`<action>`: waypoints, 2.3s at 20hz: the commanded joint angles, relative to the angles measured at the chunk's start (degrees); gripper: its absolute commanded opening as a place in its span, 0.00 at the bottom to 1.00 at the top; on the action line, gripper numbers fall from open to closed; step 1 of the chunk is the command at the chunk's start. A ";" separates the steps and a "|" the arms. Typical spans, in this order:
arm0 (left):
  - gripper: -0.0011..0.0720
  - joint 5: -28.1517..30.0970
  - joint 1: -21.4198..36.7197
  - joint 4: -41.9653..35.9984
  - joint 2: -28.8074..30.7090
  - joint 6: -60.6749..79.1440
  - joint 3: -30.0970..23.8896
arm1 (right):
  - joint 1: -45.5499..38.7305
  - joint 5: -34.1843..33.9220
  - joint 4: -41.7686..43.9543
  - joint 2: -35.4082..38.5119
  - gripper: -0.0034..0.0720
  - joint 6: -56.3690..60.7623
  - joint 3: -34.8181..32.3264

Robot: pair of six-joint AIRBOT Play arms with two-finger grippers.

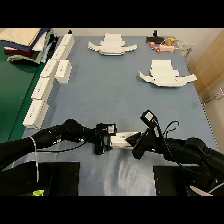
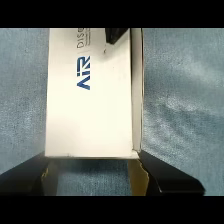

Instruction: Fold the box.

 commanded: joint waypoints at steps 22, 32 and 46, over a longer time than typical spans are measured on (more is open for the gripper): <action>0.74 0.02 0.02 0.00 -0.04 -0.02 0.00 | 0.07 5.03 2.21 1.11 0.05 3.87 -9.11; 0.74 0.02 0.02 0.00 -0.04 -0.02 0.00 | 0.04 5.40 0.22 9.88 0.05 3.80 -4.04; 0.74 0.11 0.96 -0.13 0.46 -5.84 0.70 | -5.57 4.96 -3.43 10.27 0.05 12.20 -0.68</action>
